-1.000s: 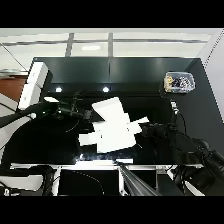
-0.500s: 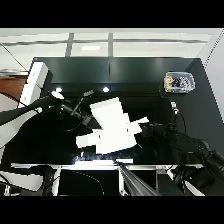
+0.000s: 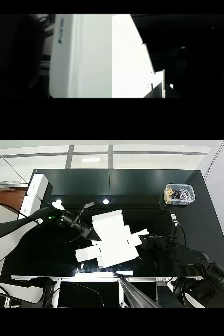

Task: Fold the box and place the chain.

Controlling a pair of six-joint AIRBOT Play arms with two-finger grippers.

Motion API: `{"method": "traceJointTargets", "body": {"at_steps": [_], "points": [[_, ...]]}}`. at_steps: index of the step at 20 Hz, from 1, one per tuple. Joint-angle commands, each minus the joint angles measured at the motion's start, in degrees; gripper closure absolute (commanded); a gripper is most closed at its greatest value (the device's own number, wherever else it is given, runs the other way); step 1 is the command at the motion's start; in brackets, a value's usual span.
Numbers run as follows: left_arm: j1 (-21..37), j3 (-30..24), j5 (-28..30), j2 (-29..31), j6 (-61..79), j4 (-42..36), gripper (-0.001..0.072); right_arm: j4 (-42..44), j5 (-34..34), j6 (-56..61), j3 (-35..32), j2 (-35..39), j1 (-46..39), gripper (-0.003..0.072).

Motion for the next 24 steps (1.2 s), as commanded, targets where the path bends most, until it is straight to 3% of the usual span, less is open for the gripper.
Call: {"method": "traceJointTargets", "body": {"at_steps": [1, 2, 3, 6, 8, 12, 16, 21, 24], "points": [[0.0, 0.1, 0.3, 0.0, 0.1, 0.0, 0.0682, 0.0, -0.5, 0.0, 0.0, 0.0, 0.0, 0.0637], [0.0, 0.1, 0.3, 0.0, 0.1, 0.1, 0.0682, 0.0, -0.9, 0.0, 0.0, 0.0, -0.1, 0.0267], [0.0, 0.2, 0.9, 0.0, 0.1, 0.5, 0.0683, -0.3, -1.0, 0.0, 0.3, 0.1, -0.1, -0.0009], [0.0, 1.3, 1.6, 0.5, 0.1, 2.3, 0.0685, -11.3, -4.8, 0.0, 4.2, 0.1, -0.2, -0.0010], [-0.1, 1.9, 1.8, 2.3, 0.1, 2.8, 0.0686, -21.4, -12.3, 0.0, 8.7, 0.1, -2.2, -0.0010], [-4.0, 1.8, 3.9, 11.5, 2.0, 8.1, 0.0687, -39.7, -25.1, 0.0, 15.7, 0.1, -7.5, -0.0010], [-10.1, 1.6, 14.4, 18.1, 10.3, 11.0, 0.0682, -51.7, -26.4, 0.0, 16.5, 0.1, -9.7, -0.0010], [-12.9, 1.6, 17.1, 17.1, 10.8, 11.1, 0.0682, -54.4, -23.9, 0.0, 16.5, 0.1, -9.6, -0.0009], [-12.9, 0.1, 17.7, 16.1, 19.6, 11.0, 0.0684, -50.2, -22.8, 0.0, 16.4, 0.1, -9.6, -0.0010]]}}
